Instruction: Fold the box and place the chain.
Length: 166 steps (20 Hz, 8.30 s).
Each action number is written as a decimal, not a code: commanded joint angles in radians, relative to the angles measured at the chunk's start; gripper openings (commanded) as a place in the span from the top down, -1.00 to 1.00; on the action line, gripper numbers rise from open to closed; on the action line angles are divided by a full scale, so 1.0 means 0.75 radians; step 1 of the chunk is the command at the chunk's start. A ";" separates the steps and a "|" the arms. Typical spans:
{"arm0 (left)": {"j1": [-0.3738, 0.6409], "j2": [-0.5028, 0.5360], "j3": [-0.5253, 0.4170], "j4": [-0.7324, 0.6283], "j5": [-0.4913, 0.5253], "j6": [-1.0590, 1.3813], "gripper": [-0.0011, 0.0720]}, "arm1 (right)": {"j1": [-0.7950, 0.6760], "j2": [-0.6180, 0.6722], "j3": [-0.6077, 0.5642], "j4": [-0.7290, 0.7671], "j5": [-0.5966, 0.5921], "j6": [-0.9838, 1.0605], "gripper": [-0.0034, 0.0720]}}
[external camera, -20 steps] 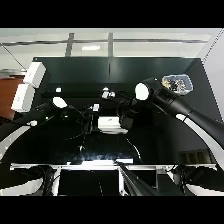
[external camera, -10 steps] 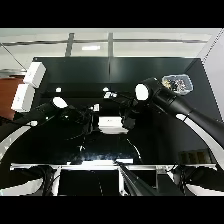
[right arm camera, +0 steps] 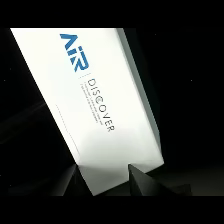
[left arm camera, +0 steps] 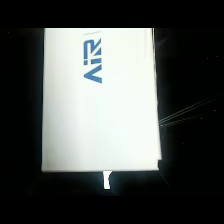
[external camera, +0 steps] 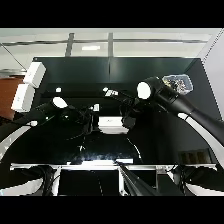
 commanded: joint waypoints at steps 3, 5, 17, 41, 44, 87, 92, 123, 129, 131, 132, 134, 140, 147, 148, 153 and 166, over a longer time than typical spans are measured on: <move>0.000 -0.001 0.001 0.001 0.001 0.001 0.01 | -0.118 0.098 0.001 0.033 0.086 0.115 -0.11; 0.000 -0.001 0.001 0.001 0.001 0.001 0.01 | -0.198 0.142 -0.001 0.074 0.169 0.190 -0.06; 0.000 -0.001 0.001 0.001 0.003 0.001 0.01 | -0.332 0.104 -0.504 1.099 -0.376 0.320 0.84; 0.000 -0.001 0.001 -0.001 0.003 0.001 0.01 | -0.429 0.240 -0.503 0.944 -0.295 0.382 0.84; 0.001 -0.001 0.001 -0.008 0.006 -0.001 -0.17 | -0.585 0.378 -0.503 0.805 -0.231 0.461 0.84; -0.254 -0.017 0.242 0.136 0.043 -0.238 -0.97 | -0.771 0.518 -0.505 0.645 -0.186 0.475 0.84; -0.237 -0.007 0.244 0.134 0.090 -0.239 -0.97 | -0.771 0.518 -0.505 0.645 -0.185 0.475 0.84; -0.233 0.101 0.188 0.139 0.161 -0.354 -0.97 | -0.765 0.518 -0.505 0.645 -0.186 0.475 0.84; -0.233 0.099 0.188 0.139 0.137 -0.355 -0.97 | -0.765 0.518 -0.505 0.645 -0.186 0.475 0.84; -0.233 0.098 0.183 0.140 0.137 -0.378 -0.97 | -0.765 0.518 -0.505 0.645 -0.186 0.475 0.84; -0.233 0.096 0.180 0.140 0.136 -0.380 -0.97 | -0.765 0.518 -0.505 0.645 -0.186 0.475 0.84; -0.233 0.086 0.180 0.139 0.141 -0.379 -0.97 | -0.765 0.518 -0.505 0.645 -0.186 0.475 0.84; -0.253 0.060 0.180 0.139 0.137 -0.379 -0.97 | -0.765 0.518 -0.505 0.645 -0.187 0.475 0.84; -0.281 -0.027 0.180 0.142 0.249 -0.471 -0.97 | -0.765 0.518 -0.505 0.645 -0.188 0.475 0.84; -0.284 -0.032 0.180 0.148 0.258 -0.485 -0.97 | -0.765 0.518 -0.505 0.644 -0.192 0.475 0.84; -0.307 -0.037 0.180 0.270 0.257 -0.571 -0.96 | -0.765 0.518 -0.505 0.644 -0.205 0.475 0.84; 0.177 0.376 0.193 0.691 -0.194 -1.308 -0.10 | -0.765 0.518 -0.505 0.621 -0.217 0.447 0.84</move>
